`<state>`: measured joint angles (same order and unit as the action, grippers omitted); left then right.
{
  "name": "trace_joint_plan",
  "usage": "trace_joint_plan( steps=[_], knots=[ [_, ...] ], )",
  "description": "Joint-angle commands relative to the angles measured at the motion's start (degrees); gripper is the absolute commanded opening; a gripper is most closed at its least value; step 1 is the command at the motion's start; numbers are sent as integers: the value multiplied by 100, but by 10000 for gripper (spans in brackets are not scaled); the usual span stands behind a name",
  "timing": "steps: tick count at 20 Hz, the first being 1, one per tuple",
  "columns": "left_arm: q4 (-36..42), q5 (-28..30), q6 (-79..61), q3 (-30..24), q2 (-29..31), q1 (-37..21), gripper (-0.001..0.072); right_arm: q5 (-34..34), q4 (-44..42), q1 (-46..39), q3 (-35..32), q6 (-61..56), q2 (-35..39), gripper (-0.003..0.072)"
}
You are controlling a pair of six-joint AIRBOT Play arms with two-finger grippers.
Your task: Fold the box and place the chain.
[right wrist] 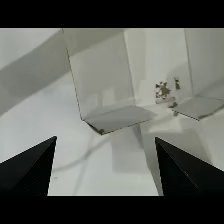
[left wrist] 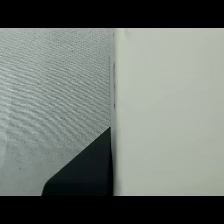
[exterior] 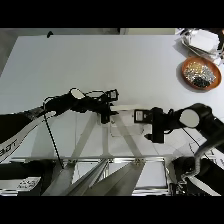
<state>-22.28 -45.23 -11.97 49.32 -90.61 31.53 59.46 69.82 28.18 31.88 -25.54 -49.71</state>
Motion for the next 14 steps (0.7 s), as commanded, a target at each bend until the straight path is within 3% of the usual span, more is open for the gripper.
trace_joint_plan(
  steps=[1, 3, 8, 14],
  knots=[
    [-2, 0, -2, -4, -2, 0, 11, -1526, 90, 317, -949, 656, 269, 709],
    [-2, 0, -2, -2, -2, 2, 11, -2234, 28, 535, -1272, 654, 243, 711],
    [-2, 0, -2, -4, -2, 0, 11, -2435, -398, 761, -1390, 584, 199, 710],
    [-2, 0, -2, -4, -2, 0, 11, -3226, -380, 468, -1314, 321, 17, 706]
  ],
)
